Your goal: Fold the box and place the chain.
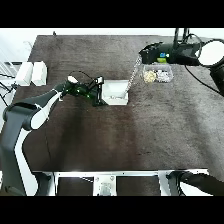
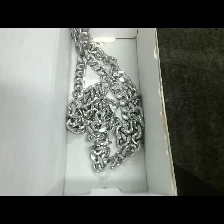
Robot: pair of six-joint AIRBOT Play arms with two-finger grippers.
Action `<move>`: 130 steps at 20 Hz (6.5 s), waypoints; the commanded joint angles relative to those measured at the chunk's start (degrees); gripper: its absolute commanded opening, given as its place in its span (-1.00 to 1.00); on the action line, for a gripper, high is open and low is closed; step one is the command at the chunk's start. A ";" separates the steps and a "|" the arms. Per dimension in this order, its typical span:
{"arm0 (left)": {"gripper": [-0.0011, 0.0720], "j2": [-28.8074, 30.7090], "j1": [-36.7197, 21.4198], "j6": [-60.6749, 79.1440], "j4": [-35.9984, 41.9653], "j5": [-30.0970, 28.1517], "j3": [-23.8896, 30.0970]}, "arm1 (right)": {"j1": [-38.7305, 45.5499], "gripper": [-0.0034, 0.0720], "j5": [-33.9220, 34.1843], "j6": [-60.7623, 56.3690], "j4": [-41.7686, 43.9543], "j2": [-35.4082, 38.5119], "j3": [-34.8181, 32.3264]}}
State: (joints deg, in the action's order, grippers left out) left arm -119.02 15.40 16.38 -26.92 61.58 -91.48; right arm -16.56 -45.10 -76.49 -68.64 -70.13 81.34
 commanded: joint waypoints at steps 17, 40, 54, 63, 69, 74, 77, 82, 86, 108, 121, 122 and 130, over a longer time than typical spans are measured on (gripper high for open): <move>0.32 0.02 -0.02 0.00 0.00 0.00 0.00 | -11.54 0.07 28.74 0.24 1.09 -18.95 -20.74; 0.32 0.02 -0.02 0.00 0.00 0.00 0.00 | 12.81 0.03 3.87 56.63 34.01 -16.96 -6.10; 0.32 0.02 -0.02 0.02 0.00 -0.02 0.00 | 11.69 -0.08 -18.38 60.28 37.53 -33.35 7.56; 0.32 0.02 -0.02 0.02 0.00 -0.04 0.00 | 6.82 -0.07 -24.17 60.76 32.37 -33.35 7.80; 0.32 0.02 -0.02 0.04 -0.02 -0.04 0.00 | 5.09 0.05 -24.24 61.90 28.87 -33.35 8.37; 0.32 0.02 -0.02 0.07 0.00 -0.04 0.00 | 5.11 0.21 -24.35 62.38 26.97 -33.35 8.41; 0.32 0.02 -0.02 0.07 0.00 -0.04 0.00 | 5.07 0.21 -25.44 63.52 26.99 -33.35 8.41; 0.32 0.02 -0.02 0.07 0.00 -0.04 0.00 | 5.07 0.55 -25.49 64.61 27.02 -33.38 8.41; 0.32 0.02 -0.02 0.07 0.00 -0.04 0.00 | 5.07 0.38 -25.42 64.59 27.02 -33.99 8.44; 0.32 0.02 -0.02 0.11 0.00 -0.04 0.00 | 4.48 0.31 -19.54 64.72 27.23 -34.40 9.31; 0.32 0.02 -0.02 0.11 0.00 -0.02 0.00 | 4.28 0.31 -26.01 64.52 25.90 -34.60 9.97; 0.32 0.02 -0.02 0.11 0.00 -0.02 0.00 | 4.17 0.31 -24.65 64.50 25.24 -34.80 9.97; 0.32 0.02 -0.02 0.11 0.00 -0.02 0.00 | 3.43 0.31 -16.87 63.23 22.10 -35.17 10.56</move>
State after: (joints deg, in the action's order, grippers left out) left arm -119.04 15.33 16.25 -26.72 61.06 -91.48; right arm -13.04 -64.77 -12.21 -45.43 -105.51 91.55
